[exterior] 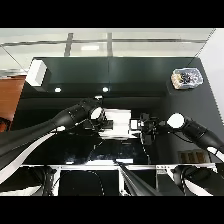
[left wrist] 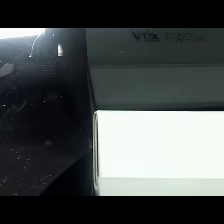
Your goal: Fold the box and place the chain.
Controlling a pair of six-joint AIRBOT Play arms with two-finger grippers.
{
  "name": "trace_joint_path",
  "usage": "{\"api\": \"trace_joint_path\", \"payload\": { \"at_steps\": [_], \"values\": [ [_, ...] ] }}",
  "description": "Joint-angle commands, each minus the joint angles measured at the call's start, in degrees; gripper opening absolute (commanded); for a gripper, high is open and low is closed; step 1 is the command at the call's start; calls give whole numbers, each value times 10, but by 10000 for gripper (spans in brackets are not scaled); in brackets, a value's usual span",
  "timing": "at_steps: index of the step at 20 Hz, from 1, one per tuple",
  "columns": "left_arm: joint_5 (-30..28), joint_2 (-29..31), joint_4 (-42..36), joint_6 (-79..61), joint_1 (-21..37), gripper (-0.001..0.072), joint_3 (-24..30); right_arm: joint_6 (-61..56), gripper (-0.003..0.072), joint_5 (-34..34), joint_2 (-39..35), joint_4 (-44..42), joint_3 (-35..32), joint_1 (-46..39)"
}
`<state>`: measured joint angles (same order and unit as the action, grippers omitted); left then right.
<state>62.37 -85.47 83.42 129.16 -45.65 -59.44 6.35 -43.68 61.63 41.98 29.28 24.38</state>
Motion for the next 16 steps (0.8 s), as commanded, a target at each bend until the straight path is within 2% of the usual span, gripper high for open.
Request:
{"api": "trace_joint_path", "payload": {
  "at_steps": [1, 5, 7, 10, 14, 15, 16],
  "values": [
    [-2, 0, -1, -1, 0, 28, -1, -3, 237, -2, -2, -48, 1, 0],
    [-2, 0, -1, -1, 0, 28, -1, -83, 236, -2, 6, -91, -1, 5],
    [-2, 0, -1, -1, 0, 28, 0, -85, 238, 6, 18, -128, -4, 23],
    [-2, 0, -1, -1, 0, 28, 0, -100, 238, 42, 38, -130, -4, 41],
    [-2, 0, -1, -1, 0, 28, 0, -116, 235, 40, 45, -130, -4, 41],
    [-2, 0, -1, -1, 0, 28, 0, -118, 178, 40, 45, -130, -4, 41],
    [-2, 0, -1, -1, 0, 28, 0, -119, 173, 41, 45, -130, -4, 41]
  ]
}}
